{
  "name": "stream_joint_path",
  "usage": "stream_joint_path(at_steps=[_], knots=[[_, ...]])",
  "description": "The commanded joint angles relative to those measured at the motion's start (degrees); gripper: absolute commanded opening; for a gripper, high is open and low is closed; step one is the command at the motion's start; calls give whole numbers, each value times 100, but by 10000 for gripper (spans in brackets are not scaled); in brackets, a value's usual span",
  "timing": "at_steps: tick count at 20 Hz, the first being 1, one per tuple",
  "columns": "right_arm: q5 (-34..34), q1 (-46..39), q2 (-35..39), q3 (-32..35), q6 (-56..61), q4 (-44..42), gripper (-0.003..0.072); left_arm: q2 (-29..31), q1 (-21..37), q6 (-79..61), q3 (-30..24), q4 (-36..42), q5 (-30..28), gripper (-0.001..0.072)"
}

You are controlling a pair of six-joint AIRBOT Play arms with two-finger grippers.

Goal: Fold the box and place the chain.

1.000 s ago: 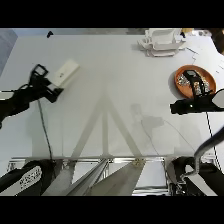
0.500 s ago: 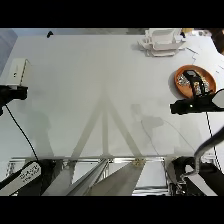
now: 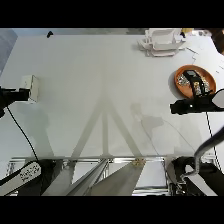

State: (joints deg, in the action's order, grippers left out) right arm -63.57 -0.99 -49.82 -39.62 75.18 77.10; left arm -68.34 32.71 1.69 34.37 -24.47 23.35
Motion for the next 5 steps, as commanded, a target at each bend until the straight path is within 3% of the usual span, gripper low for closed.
stream_joint_path(at_steps=[1,5], knots=[[-2,-2,4,-2,0,0,17,140,4,9,4,0,2,698],[-2,-2,4,-2,0,0,17,286,4,9,4,4,2,697]])
